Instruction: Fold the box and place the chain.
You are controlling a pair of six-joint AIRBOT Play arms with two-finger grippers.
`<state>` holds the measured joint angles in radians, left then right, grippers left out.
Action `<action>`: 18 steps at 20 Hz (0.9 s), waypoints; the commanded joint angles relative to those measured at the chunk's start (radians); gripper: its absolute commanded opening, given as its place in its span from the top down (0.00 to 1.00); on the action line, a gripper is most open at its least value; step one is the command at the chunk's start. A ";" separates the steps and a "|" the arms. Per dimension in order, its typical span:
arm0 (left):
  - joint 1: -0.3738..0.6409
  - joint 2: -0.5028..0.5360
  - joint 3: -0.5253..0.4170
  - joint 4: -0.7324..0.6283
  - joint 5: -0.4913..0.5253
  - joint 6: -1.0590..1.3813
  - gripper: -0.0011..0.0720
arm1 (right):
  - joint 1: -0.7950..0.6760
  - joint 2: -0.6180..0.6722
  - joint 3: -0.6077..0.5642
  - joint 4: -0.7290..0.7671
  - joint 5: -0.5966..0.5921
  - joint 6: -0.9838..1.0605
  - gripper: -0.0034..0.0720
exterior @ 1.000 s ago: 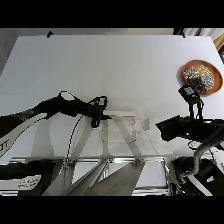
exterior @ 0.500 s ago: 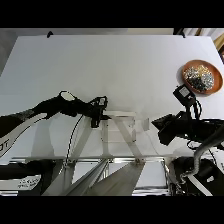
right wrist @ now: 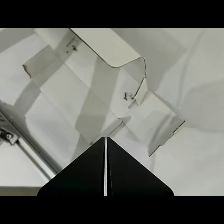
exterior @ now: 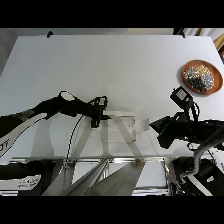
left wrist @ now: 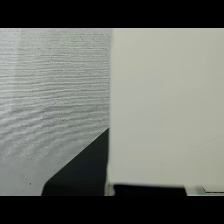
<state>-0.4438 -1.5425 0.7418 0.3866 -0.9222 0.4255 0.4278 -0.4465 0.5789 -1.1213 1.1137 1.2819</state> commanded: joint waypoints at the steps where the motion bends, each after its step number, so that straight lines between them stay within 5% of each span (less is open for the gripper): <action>1: 0.000 0.000 0.000 -0.062 0.000 0.000 0.97 | 0.001 -0.001 0.000 0.001 0.023 0.005 0.93; 7: 0.000 0.000 0.000 -0.079 0.008 0.001 0.97 | 0.001 -0.001 0.000 -0.011 0.035 0.010 0.93; 9: 0.000 0.000 0.000 -0.080 0.006 0.000 0.97 | 0.001 -0.011 0.000 -0.005 0.076 -0.088 0.81; 18: 0.000 0.000 0.000 -0.076 -0.013 -0.013 0.97 | 0.001 -0.206 -0.001 -0.006 0.076 -0.221 0.81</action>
<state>-0.4438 -1.5433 0.7406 0.3073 -0.9184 0.4252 0.4278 -0.5926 0.5789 -1.1275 1.1980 1.0901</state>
